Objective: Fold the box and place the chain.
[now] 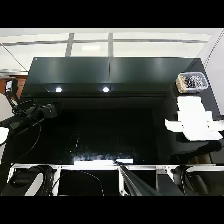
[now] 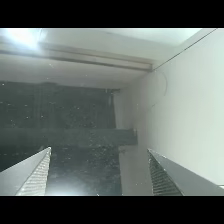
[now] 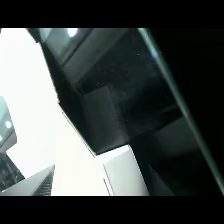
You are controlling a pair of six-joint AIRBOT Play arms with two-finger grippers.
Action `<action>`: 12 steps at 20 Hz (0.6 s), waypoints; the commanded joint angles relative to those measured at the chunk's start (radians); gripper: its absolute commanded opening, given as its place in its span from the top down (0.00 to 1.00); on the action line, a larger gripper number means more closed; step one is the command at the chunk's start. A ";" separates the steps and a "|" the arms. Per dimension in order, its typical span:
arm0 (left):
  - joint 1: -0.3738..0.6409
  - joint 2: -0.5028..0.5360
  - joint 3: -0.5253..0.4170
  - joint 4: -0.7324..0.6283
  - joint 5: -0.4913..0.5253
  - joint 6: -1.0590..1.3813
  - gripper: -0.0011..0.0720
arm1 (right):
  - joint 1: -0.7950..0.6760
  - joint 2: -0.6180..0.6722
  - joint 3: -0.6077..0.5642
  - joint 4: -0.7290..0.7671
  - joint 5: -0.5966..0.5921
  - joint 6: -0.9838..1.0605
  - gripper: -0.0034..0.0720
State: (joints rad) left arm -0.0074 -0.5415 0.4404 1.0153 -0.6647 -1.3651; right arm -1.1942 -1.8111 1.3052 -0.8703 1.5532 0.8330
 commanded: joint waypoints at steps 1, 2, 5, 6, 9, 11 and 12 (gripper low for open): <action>0.000 -0.001 0.000 -0.005 0.007 0.000 0.02 | 0.017 -0.012 0.002 -0.019 0.000 -0.010 0.40; 0.000 -0.001 0.000 -0.005 0.007 0.000 0.02 | 0.018 -0.012 0.002 -0.020 0.006 -0.025 0.58; 0.000 -0.001 0.000 -0.005 0.007 0.000 0.02 | 0.019 -0.011 0.002 -0.020 0.072 -0.053 0.80; 0.000 -0.001 0.000 -0.007 0.007 0.000 0.02 | 0.020 -0.010 0.002 -0.019 0.099 -0.053 0.88; 0.000 -0.001 0.000 -0.007 0.006 0.000 0.02 | 0.044 0.011 0.001 -0.020 0.148 -0.051 0.90; 0.000 -0.001 0.000 -0.007 0.000 0.000 0.02 | 0.086 0.057 -0.015 -0.019 0.138 -0.044 0.90; 0.000 -0.001 0.000 -0.007 -0.008 0.000 0.02 | 0.113 0.089 -0.033 -0.018 0.117 -0.038 0.90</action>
